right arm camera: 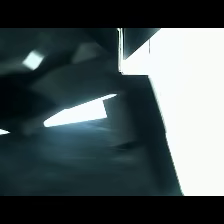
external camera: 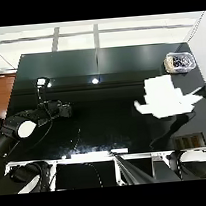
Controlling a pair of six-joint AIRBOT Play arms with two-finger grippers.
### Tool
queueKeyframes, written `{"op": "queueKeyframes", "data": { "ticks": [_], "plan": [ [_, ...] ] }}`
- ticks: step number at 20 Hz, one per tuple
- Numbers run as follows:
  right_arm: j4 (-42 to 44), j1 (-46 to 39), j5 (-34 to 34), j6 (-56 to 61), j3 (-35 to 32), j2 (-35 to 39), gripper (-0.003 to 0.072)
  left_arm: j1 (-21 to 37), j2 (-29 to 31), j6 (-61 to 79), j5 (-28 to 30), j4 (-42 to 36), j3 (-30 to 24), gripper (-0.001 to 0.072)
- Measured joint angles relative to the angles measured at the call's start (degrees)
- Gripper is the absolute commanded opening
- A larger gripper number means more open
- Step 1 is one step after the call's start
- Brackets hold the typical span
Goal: Fold the box and place the chain.
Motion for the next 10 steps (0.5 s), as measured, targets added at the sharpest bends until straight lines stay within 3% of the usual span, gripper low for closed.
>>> {"op": "queueKeyframes", "data": {
  "ticks": [4,10],
  "plan": [
    [18.08,8.68,-2.93,-8.31,-14.64,8.96,0.0016,0.0,-0.02,-0.04,1.27,-5.97,0.02,0.0713],
    [32.92,24.22,-19.32,-15.17,-38.12,26.91,0.0016,0.44,-1.4,-0.04,2.25,-12.26,0.11,0.0713]
  ]
}}
